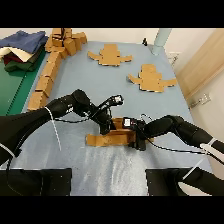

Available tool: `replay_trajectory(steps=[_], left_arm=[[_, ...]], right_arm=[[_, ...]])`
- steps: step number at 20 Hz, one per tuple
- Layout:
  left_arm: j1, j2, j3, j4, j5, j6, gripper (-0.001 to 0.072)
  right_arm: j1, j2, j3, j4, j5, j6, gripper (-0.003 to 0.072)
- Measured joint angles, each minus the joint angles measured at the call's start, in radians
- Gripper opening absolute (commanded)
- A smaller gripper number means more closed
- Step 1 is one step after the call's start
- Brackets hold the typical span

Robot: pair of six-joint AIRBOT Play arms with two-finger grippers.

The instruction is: Fold the box.

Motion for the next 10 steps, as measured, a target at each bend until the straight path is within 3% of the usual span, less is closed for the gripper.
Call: replay_trajectory(steps=[10], left_arm=[[-0.001,0.0,0.0,0.0,0.002,0.0,0.0014]], right_arm=[[-0.001,-0.011,0.001,-0.016,-0.015,-0.01,0.071]])
